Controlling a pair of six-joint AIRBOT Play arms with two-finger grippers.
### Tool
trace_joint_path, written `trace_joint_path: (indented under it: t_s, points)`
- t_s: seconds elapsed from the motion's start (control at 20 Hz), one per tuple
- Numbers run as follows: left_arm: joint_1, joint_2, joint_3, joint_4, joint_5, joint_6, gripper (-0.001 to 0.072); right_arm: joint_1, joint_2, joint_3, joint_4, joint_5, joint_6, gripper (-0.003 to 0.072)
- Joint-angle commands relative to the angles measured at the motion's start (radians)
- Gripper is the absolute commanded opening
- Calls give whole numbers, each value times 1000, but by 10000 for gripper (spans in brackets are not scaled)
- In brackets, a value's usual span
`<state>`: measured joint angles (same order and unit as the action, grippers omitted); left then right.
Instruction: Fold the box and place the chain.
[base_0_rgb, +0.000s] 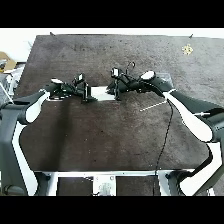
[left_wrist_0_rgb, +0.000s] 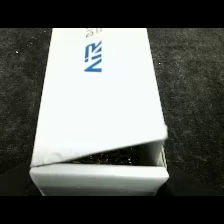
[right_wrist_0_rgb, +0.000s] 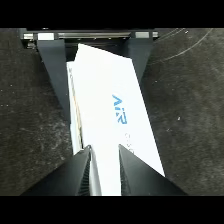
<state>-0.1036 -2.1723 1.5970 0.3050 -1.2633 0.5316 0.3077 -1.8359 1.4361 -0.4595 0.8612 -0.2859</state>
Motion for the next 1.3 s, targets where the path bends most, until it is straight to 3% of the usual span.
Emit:
trace_joint_path:
  t_s: [0.0,0.15,0.25,0.5,0.55,0.6,0.8,0.95,1.25]
  points:
    - [1,-1,0,0,-1,0,281,0,-3,-1,-83,51,68,204]
    - [1,-1,0,0,-1,0,282,-2,-3,-1,-122,132,101,205]
    - [1,-1,0,0,-1,0,282,-6,-3,1,-102,126,100,205]
    - [1,-1,0,0,-1,0,281,-25,-3,5,143,137,97,190]
    - [1,-1,0,0,-1,0,281,-20,-3,5,146,141,95,30]
    - [1,-1,0,0,-1,0,282,-13,-3,5,144,129,96,2]
    - [1,-1,0,0,-1,0,281,-3,-10,5,142,51,95,2]
    - [1,-1,0,0,-1,0,282,-3,-52,6,137,61,96,2]
    - [1,-1,0,0,-1,0,282,-4,-91,6,-18,73,104,2]
